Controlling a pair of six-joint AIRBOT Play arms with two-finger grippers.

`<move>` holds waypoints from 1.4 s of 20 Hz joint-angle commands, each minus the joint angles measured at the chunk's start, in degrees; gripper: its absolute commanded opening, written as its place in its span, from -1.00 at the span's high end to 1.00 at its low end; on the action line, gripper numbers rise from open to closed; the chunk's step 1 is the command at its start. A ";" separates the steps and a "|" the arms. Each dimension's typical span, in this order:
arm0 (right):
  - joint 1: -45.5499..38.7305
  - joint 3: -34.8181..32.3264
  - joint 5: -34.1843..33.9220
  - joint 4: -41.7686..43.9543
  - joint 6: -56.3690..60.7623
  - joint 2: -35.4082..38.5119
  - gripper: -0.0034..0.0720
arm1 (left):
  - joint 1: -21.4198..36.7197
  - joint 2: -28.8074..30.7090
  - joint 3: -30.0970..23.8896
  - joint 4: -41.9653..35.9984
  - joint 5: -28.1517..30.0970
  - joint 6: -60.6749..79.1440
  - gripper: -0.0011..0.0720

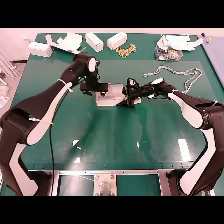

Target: Fold the box and place the chain.

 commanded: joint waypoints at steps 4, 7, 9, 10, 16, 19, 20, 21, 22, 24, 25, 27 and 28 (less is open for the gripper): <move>0.04 0.02 0.04 0.02 0.02 0.00 -0.39 | 4.52 8.15 0.22 -7.34 -7.69 18.91 -0.72; 0.07 0.00 0.04 0.02 0.04 0.00 -0.39 | 9.11 11.41 -1.07 -11.58 -11.61 34.45 -0.72; 0.07 0.00 0.07 0.02 0.04 0.00 -0.39 | 14.29 12.04 -4.13 -20.39 -11.69 48.72 -0.72; 0.07 0.00 0.07 0.02 0.02 0.00 -0.39 | 17.07 12.04 -5.88 -22.95 -12.39 51.43 -0.72; 0.07 0.00 0.07 0.02 0.04 0.00 -0.39 | 23.63 12.00 -12.72 -31.85 -2.08 74.60 -0.72; 0.09 0.00 0.04 0.02 0.04 0.00 -0.39 | 23.45 11.96 -20.79 -40.79 4.55 101.66 -0.72; 0.04 0.00 0.04 0.02 0.04 0.00 -0.39 | 23.41 11.96 -22.67 -40.74 7.30 103.60 -0.72; 0.04 0.00 0.07 0.02 0.04 0.00 -0.39 | 23.41 11.96 -23.78 -41.70 7.78 103.06 -0.72; 0.04 0.00 0.07 0.02 0.02 0.00 -0.39 | 23.41 11.96 -24.90 -43.34 7.30 102.66 -0.72; 0.09 0.00 0.04 0.02 0.02 0.00 -0.39 | 23.41 11.93 -27.26 -43.43 7.50 109.02 -0.98; 0.07 0.00 0.04 0.02 0.04 0.00 -0.39 | 23.41 11.43 -27.98 -43.45 7.39 111.36 -0.99; 0.04 0.00 0.07 0.02 0.02 0.00 -0.39 | 23.41 9.01 -27.96 -43.76 7.13 113.37 -0.99; 0.04 0.00 0.07 0.02 0.04 0.00 -0.39 | 23.30 7.63 -27.96 -44.85 7.15 114.53 -0.99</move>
